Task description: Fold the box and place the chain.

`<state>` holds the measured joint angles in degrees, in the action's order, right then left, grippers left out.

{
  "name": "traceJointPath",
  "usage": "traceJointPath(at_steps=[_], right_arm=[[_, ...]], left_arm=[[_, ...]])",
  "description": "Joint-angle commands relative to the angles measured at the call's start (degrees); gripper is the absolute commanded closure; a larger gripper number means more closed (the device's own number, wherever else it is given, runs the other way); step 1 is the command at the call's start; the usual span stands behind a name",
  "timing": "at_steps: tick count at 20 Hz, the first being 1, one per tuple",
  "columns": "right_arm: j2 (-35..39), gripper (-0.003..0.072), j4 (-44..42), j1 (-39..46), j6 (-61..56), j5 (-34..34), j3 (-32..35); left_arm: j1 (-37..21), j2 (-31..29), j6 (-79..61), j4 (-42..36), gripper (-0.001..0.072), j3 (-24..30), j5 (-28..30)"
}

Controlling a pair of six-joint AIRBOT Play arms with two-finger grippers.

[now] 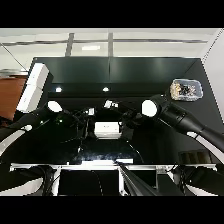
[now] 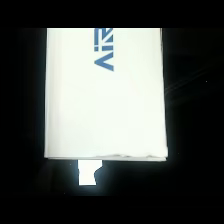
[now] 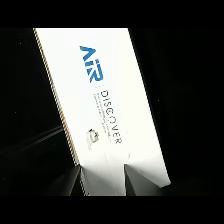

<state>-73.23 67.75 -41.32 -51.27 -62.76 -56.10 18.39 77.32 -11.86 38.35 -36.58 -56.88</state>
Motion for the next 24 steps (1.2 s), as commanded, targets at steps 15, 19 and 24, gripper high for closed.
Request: traceJointPath(at_steps=[15,19,24], right_arm=[[8.5,0.0666,-11.2,15.6,-28.6,-13.9,5.3],[7.3,0.0665,-37.0,15.8,-26.0,2.2,15.7],[0.9,0.0665,-45.9,11.5,-24.0,11.5,16.7]], left_arm=[[0.0,0.0,0.1,0.0,0.0305,0.0,0.1],[0.0,0.0,0.1,-0.1,0.0306,0.0,0.1],[0.0,0.0,0.1,-0.1,0.0305,0.0,0.1]])
